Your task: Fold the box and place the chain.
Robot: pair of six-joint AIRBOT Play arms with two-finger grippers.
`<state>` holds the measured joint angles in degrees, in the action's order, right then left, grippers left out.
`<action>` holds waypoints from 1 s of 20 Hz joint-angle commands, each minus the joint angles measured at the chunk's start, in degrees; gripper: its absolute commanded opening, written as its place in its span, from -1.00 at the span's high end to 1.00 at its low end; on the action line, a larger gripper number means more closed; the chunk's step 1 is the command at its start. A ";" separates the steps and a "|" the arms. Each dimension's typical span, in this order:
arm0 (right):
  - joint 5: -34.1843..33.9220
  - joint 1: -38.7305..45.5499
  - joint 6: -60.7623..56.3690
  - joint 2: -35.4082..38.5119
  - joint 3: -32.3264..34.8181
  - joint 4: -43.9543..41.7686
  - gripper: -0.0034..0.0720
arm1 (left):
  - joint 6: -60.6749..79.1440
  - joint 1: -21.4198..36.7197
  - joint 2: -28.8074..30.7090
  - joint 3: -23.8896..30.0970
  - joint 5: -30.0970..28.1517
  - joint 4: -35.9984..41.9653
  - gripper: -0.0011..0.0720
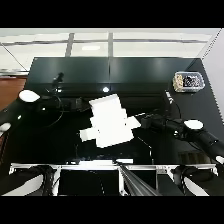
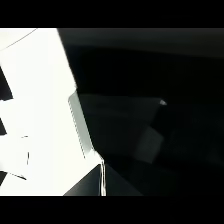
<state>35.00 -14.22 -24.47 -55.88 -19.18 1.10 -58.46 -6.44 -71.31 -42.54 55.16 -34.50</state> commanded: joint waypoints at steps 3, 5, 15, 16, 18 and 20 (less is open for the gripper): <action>-2.43 -2.84 0.70 0.22 0.55 -1.75 0.85 | 14.80 -0.50 -14.08 -5.90 16.76 5.20 -0.98; -2.23 -2.84 0.70 0.22 0.55 -1.75 0.86 | 18.97 -1.64 -17.05 -6.95 17.77 7.10 -0.98; -2.25 -2.51 0.72 0.22 0.50 -0.83 0.86 | 26.03 -7.39 -24.70 -16.44 27.04 -3.52 0.63; -2.27 -2.27 0.72 0.22 0.50 -0.63 0.86 | 26.88 -7.39 -24.70 -16.96 27.52 -3.82 0.83; -2.21 -0.72 0.70 0.24 -0.15 1.64 0.85 | 27.17 -7.37 -24.70 -18.05 27.76 -4.13 0.89; 0.63 2.62 0.09 0.26 -2.86 6.49 -0.44 | 27.15 -7.41 -24.17 -18.75 26.93 -4.17 0.90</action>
